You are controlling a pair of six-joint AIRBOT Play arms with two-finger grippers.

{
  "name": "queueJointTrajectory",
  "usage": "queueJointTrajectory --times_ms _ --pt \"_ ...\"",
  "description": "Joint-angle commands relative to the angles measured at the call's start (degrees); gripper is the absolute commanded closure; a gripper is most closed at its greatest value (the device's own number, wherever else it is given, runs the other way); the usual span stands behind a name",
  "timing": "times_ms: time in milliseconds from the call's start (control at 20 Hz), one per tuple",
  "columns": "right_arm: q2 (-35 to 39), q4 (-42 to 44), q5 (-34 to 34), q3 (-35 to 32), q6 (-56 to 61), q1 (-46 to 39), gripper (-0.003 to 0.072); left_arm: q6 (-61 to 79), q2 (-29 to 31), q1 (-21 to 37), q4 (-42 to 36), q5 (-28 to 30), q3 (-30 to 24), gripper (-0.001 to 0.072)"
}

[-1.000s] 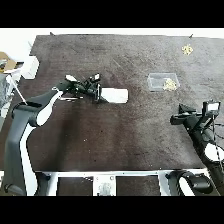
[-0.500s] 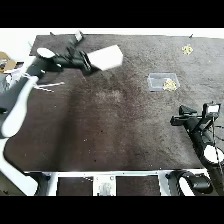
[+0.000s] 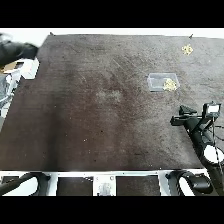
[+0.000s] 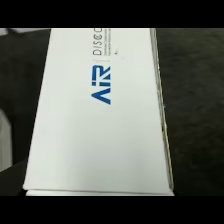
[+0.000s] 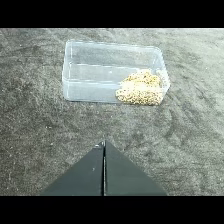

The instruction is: Fold the box and place the chain.

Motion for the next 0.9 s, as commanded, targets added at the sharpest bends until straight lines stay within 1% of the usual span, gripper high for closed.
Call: queueJointTrajectory --times_ms 0,50,200,250,300,350,500,650,850 --pt "0.0 0.0 0.0 0.0 0.0 0.0 0.0682 -2.6 4.8 11.3 1.7 -1.2 -11.5 0.0704" --pt "0.0 0.0 0.0 0.0 0.0 0.0 0.0682 -1.8 4.9 13.9 1.8 -1.9 -13.9 0.0704" --pt "0.0 0.0 0.0 0.0 0.0 0.0 0.0682 -1.4 4.2 18.8 1.9 0.0 -19.5 0.0704" --pt "0.0 0.0 0.0 0.0 0.0 0.0 0.0682 -1.4 2.8 19.9 1.7 -1.4 -20.4 0.0705" --pt "0.0 0.0 0.0 0.0 0.0 0.0 0.0682 -0.7 0.9 20.7 2.3 -3.8 -20.3 0.0704" --pt "0.0 0.0 0.0 -0.1 0.0 0.0 0.0682 -0.7 -1.2 21.0 2.8 -3.8 -20.3 0.0705" --pt "0.0 0.0 0.0 -0.1 0.0 0.0 0.0682 0.6 -5.1 21.0 3.1 -0.1 -20.2 0.0705" --pt "0.0 0.0 0.0 -0.1 0.0 0.0 0.0682 1.8 -8.5 21.0 3.6 0.1 -18.0 0.0704" --pt "0.0 0.0 0.2 -0.1 0.0 0.0 0.0682 2.2 -13.4 21.0 6.8 -5.0 -13.6 0.0704"
